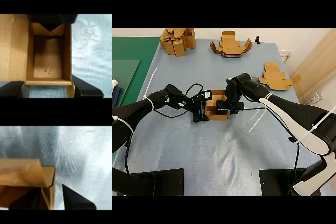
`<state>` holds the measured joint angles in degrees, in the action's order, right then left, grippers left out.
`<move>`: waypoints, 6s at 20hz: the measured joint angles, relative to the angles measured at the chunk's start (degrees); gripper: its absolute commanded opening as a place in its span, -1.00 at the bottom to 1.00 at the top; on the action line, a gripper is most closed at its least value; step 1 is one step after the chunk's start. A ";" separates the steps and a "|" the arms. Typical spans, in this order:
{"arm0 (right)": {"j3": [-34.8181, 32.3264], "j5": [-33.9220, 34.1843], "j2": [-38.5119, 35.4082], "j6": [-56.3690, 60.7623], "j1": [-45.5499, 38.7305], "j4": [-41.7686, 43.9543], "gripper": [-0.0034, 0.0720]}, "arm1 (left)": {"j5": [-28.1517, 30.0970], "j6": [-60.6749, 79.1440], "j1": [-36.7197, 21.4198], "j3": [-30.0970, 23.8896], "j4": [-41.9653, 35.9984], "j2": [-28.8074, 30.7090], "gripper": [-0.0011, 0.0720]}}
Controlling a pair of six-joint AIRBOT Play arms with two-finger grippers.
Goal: Fold the box.
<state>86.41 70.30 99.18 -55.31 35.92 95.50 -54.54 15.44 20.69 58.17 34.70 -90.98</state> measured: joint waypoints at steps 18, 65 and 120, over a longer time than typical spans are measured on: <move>5.90 4.20 6.88 2.36 0.76 -2.29 -0.89 | 0.00 -0.02 -0.02 0.00 -0.04 0.00 -0.87; 9.44 6.93 -0.07 -6.21 -0.83 -4.22 0.39 | -0.04 0.02 -0.02 0.00 0.04 0.04 -0.87; -7.96 -6.10 -6.16 -109.11 -9.62 35.91 0.22 | -0.13 -2.01 -0.09 0.00 0.22 0.04 -0.87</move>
<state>78.46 64.20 93.01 -164.42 26.30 131.41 -54.68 13.43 20.60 58.17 34.92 -90.94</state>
